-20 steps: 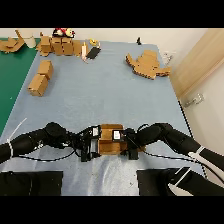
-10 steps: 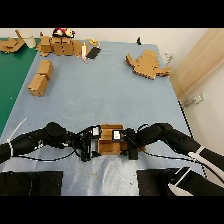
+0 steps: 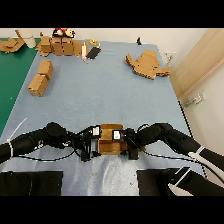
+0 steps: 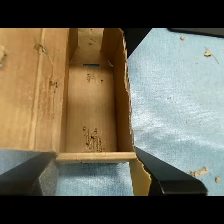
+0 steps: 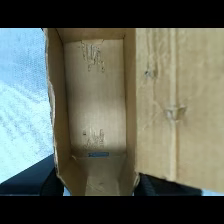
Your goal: Fold the box.
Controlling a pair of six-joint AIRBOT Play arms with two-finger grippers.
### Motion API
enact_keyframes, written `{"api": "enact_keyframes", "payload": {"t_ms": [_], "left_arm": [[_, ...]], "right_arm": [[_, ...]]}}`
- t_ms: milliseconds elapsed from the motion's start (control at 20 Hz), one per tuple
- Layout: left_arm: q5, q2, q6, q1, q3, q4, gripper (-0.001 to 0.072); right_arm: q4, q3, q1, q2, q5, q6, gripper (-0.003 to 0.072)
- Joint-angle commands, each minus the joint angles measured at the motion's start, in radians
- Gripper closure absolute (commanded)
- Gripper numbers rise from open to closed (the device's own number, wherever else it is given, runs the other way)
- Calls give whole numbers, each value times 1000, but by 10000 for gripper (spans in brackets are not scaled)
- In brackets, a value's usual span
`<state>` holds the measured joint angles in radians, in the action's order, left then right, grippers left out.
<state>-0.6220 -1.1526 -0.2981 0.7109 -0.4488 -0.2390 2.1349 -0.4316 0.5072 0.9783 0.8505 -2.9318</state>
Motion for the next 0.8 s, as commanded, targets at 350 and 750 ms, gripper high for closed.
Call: {"api": "enact_keyframes", "payload": {"t_ms": [350,750], "left_arm": [[2,-1,0,0,-1,0,123],[2,-1,0,0,-1,0,122]], "right_arm": [[1,0,-1,1,-40,-1,191],[0,0,-1,1,-37,-1,191]]}}
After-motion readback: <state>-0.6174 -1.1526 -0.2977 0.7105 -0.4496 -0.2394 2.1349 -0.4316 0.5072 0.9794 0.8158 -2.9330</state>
